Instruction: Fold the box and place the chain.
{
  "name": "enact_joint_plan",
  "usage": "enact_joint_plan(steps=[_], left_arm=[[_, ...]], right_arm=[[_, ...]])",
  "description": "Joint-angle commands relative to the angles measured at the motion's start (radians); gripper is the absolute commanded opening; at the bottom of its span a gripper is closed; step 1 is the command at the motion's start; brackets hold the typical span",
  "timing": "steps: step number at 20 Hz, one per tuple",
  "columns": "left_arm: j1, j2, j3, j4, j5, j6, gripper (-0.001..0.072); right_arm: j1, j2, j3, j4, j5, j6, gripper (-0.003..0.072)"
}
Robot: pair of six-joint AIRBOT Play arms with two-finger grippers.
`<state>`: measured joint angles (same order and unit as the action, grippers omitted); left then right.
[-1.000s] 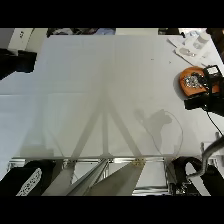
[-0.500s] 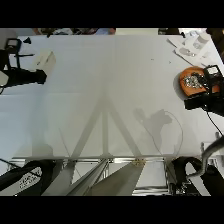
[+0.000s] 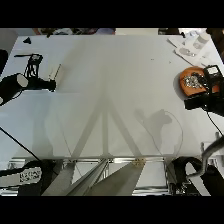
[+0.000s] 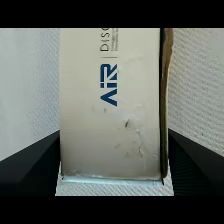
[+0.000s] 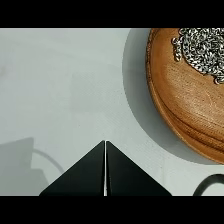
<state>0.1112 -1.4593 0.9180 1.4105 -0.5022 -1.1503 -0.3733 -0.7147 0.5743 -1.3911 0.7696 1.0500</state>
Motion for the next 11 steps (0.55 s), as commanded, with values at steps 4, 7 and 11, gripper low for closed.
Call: enact_joint_plan(steps=[4,7,11], left_arm=[[0.001,0.051,0.001,0.003,-0.055,0.006,0.0701],[0.001,0.156,0.001,0.005,-0.072,0.006,0.0701],[0.000,0.337,0.000,-0.005,-0.072,0.005,0.0699]], right_arm=[[-0.001,0.000,0.001,0.000,0.000,0.000,0.0009],[-0.001,0.000,0.001,0.000,0.000,0.000,0.0009],[-0.001,0.000,0.001,0.000,0.000,0.000,0.0009]])
